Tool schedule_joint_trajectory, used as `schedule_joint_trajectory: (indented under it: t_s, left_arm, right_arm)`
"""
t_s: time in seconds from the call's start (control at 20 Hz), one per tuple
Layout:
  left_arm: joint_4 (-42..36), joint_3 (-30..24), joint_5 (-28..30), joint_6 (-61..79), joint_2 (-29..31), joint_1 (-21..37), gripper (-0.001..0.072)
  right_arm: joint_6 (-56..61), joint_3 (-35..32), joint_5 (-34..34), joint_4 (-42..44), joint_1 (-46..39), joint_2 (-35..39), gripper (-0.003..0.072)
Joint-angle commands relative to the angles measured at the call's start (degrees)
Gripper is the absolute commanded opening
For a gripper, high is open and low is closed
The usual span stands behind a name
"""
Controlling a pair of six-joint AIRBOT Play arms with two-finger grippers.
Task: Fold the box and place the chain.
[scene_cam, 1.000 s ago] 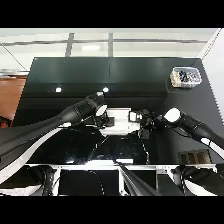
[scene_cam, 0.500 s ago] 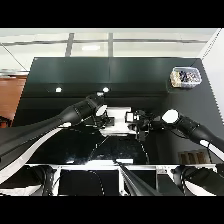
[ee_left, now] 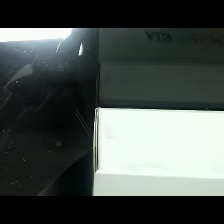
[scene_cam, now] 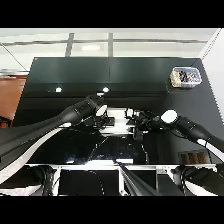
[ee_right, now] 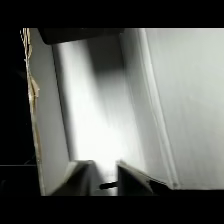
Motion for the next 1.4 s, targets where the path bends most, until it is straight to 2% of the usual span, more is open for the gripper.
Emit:
schedule_joint_trajectory:
  t_s: [0.0,0.05,0.15,0.3,0.35,0.5,0.55,0.6,0.7,0.85,1.0,1.1,1.25,1.35]
  left_arm:
    - [0.0,0.0,0.1,0.0,0.0,0.0,0.0027]
    - [0.0,0.0,0.1,0.0,0.0,0.0,0.0027]
    - [0.0,0.0,0.1,0.0,0.0,0.0,0.0028]
    - [0.0,0.0,0.1,0.0,0.0,0.1,0.0028]
    - [0.0,0.0,-0.2,0.0,0.0,0.2,0.0027]
    - [0.0,0.0,-0.2,0.0,0.0,0.3,0.0028]
    - [-0.2,0.0,-0.2,0.0,0.0,0.3,0.0027]
    - [-0.5,0.0,-0.2,0.0,0.0,0.3,0.0028]
    - [-1.5,0.0,-0.3,0.0,0.0,0.3,0.0028]
    - [-1.5,0.0,-0.1,0.0,0.0,0.3,0.0028]
    - [-1.5,0.0,-0.1,0.0,0.0,0.5,0.0028]
    - [-1.5,0.0,-0.1,0.0,0.0,0.6,0.0028]
    - [-1.5,0.0,-0.1,0.0,0.0,0.6,0.0028]
    - [-1.5,0.0,-0.1,0.0,0.0,0.6,0.0028]
  right_arm:
    - [2.6,0.0,-0.5,-0.1,0.0,-0.1,0.0129]
    - [2.7,0.0,-0.9,0.3,0.0,-0.1,0.0299]
    - [5.0,0.1,-0.9,-0.6,0.0,0.1,0.0015]
    - [22.6,1.1,0.0,-6.4,-1.5,3.7,0.0015]
    - [30.0,2.1,2.2,-11.9,-3.1,6.1,0.0015]
    - [56.6,5.9,7.4,-35.8,-12.9,14.3,0.0015]
    - [64.1,5.9,7.6,-40.7,-17.6,16.3,0.0015]
    - [70.7,5.7,8.3,-42.1,-22.8,16.9,0.0015]
    - [81.0,2.8,10.0,-35.9,-32.6,16.3,0.0015]
    - [77.9,-5.0,11.6,-20.5,-36.8,13.4,0.0015]
    - [70.6,-7.1,15.2,-10.3,-31.7,6.4,0.0015]
    - [67.4,-6.9,15.1,-5.6,-26.1,2.8,0.0016]
    - [67.1,-6.0,13.3,-4.9,-21.2,1.0,0.0017]
    - [66.8,-5.0,15.0,-4.5,-20.5,1.0,0.0017]
